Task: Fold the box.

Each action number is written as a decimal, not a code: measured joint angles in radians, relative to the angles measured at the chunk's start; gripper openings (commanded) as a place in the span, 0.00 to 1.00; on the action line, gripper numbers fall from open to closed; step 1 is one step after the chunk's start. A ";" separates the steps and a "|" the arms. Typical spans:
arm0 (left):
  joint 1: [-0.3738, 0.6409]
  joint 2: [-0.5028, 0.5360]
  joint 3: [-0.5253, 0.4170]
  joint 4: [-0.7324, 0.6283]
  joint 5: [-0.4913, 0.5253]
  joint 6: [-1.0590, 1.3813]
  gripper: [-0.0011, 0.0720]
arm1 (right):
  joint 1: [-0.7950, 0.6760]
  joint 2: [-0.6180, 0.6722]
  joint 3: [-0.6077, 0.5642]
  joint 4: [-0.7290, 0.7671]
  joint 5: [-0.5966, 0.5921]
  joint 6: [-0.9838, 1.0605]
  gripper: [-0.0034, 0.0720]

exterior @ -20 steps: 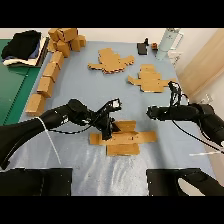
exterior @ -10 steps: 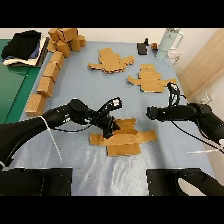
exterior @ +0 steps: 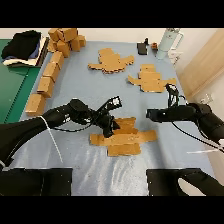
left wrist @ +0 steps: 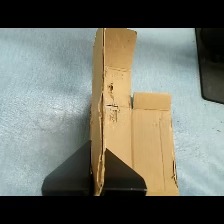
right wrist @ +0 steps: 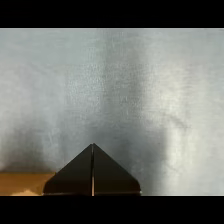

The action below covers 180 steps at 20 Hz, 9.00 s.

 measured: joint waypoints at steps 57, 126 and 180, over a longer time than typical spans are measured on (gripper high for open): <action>-0.002 0.000 0.000 0.019 -0.057 0.045 0.04 | 1.179 0.032 -0.138 -0.926 -0.240 0.357 1.00; -0.003 0.000 0.000 0.018 -0.055 0.045 0.04 | 0.220 -0.094 -0.147 0.300 0.008 -1.561 0.99; -0.003 0.000 0.000 -0.022 -0.030 -0.008 0.04 | 0.218 -0.115 -0.147 0.332 0.007 -1.535 0.71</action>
